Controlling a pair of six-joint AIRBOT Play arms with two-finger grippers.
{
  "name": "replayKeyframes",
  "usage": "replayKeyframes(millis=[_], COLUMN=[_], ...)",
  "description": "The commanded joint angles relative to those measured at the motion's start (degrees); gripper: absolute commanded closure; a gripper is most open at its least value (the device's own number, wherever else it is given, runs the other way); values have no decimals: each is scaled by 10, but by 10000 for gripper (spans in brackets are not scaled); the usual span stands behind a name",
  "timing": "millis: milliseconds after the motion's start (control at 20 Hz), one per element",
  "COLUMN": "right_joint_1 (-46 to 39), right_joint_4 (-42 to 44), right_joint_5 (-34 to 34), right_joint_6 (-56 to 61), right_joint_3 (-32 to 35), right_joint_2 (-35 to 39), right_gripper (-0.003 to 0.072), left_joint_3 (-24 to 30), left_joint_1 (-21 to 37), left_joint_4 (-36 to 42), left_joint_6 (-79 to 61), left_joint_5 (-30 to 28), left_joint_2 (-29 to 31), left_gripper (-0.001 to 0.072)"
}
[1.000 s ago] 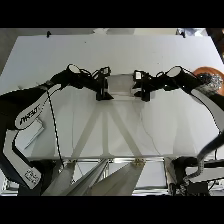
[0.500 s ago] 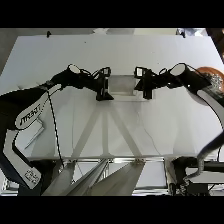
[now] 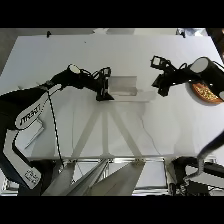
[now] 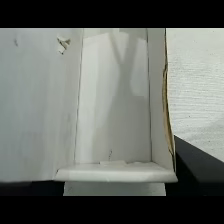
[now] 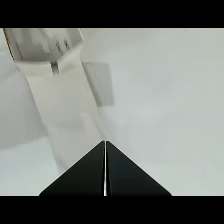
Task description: Fold the box and place the chain.
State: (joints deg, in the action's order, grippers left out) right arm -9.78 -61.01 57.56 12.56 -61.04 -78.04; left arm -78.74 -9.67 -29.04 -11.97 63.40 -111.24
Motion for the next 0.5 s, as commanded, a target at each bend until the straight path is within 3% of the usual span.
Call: replayKeyframes(millis=[0, 450], right_joint_1=[-71, -110], right_joint_4=[-21, -5], right_joint_5=[55, 88], right_joint_6=[62, 239], right_joint_3=[0, 0], right_joint_2=[-12, -100], right_gripper=[677, 680], left_joint_3=[0, 0], left_joint_1=[0, 0], left_joint_4=[-1, -2], left_joint_6=[-3, -11], left_joint_5=[0, -2], left_joint_2=[0, 1], left_gripper=[491, 491])
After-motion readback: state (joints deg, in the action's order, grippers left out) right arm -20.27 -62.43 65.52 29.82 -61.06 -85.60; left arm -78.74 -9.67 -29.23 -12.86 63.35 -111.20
